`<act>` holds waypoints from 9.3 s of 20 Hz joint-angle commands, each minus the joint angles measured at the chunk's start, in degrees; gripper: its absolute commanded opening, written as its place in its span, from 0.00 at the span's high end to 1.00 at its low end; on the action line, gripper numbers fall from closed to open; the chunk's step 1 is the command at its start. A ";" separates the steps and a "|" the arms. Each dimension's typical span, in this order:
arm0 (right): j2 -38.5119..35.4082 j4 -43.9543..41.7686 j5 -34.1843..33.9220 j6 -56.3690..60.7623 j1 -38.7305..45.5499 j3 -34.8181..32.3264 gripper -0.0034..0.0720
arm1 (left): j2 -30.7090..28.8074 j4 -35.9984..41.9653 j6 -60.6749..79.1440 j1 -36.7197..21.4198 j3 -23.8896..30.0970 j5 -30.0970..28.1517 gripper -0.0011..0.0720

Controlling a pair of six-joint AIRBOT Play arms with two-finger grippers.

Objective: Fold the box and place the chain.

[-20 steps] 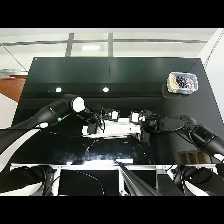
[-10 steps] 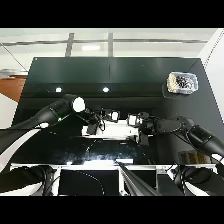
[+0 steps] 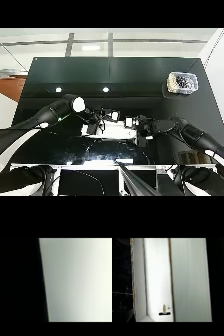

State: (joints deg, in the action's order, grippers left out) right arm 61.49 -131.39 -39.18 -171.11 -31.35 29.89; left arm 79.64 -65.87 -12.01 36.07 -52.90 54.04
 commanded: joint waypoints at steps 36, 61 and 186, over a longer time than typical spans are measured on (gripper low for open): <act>2.51 0.07 0.39 0.02 0.28 -0.02 0.03 | 0.11 -0.15 -0.48 -0.04 -0.02 0.15 0.95; 4.46 -0.39 4.22 0.00 -0.31 -0.04 0.03 | 0.11 -0.13 -0.50 -0.04 -0.02 -0.02 0.95; 6.03 0.02 4.24 0.31 -0.20 -0.04 0.41 | -12.24 35.52 16.11 -1.11 23.98 -18.91 0.92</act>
State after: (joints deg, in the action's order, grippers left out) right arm 67.48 -131.33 -34.98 -170.87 -31.51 29.89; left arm 66.76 -31.24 4.32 34.39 -28.95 35.68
